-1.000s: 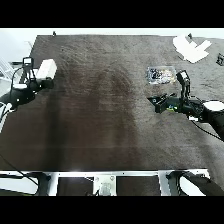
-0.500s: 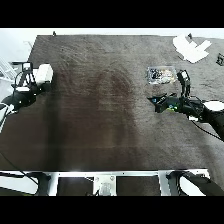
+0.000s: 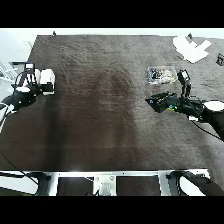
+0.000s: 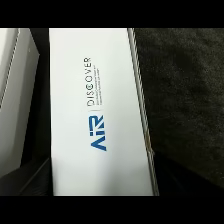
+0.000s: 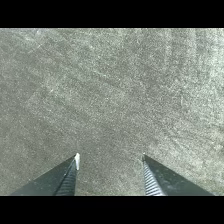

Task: Fold the box and place the chain.

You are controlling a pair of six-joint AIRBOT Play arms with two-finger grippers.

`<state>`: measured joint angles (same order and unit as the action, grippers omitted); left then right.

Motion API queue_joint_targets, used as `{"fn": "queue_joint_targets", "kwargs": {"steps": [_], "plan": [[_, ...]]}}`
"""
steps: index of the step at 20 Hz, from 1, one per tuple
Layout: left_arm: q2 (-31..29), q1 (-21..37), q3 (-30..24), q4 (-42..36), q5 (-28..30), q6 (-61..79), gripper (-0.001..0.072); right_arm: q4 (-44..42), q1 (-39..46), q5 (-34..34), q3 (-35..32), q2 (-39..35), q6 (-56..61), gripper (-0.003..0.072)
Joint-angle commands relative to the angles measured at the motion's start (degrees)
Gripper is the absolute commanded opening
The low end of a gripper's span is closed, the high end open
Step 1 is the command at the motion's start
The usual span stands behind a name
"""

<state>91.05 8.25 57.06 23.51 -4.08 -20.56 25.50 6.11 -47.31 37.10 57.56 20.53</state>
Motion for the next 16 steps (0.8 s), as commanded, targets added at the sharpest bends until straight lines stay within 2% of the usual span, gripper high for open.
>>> {"fn": "queue_joint_targets", "kwargs": {"steps": [1,5,6,7,8,9,10,12,13,16], "plan": [[-1.75,1.18,-0.59,0.57,-2.84,-0.2,0.0717,0.0,0.04,-0.04,0.79,-0.61,0.0,0.0513],[-12.44,5.31,-4.02,1.03,-13.79,-0.57,0.0715,-0.02,0.04,-0.04,3.52,-4.22,0.04,0.0532],[-15.19,5.92,-4.07,2.12,-16.74,-0.52,0.0707,-0.02,0.04,-0.04,3.98,-5.57,0.11,0.0499],[-17.99,5.99,-4.07,2.84,-19.76,-0.5,0.0569,-0.02,0.04,0.02,4.07,-7.04,0.31,0.0372],[-21.05,5.99,-4.07,4.31,-23.76,-0.39,0.0344,0.0,0.04,-0.02,4.04,-8.59,0.31,0.0195],[-24.04,5.99,-4.07,4.92,-28.17,-0.37,0.0083,0.0,0.04,-0.02,4.04,-9.94,0.79,0.0096],[-26.49,5.97,-4.07,5.03,-31.76,-0.24,0.002,0.02,0.04,0.26,4.04,-11.34,1.77,0.001],[-30.93,5.29,-4.42,5.01,-35.39,-0.46,0.0016,0.02,0.02,2.1,3.91,-13.73,2.03,0.0009],[-33.38,4.2,-5.44,4.96,-34.32,-0.42,0.0015,0.02,0.02,3.98,3.41,-15.15,2.56,0.0008],[-44.33,-1.95,-13.73,4.76,-22.71,1.09,0.0015,0.04,0.02,9.44,-0.61,-21.9,4.37,0.0007]]}}
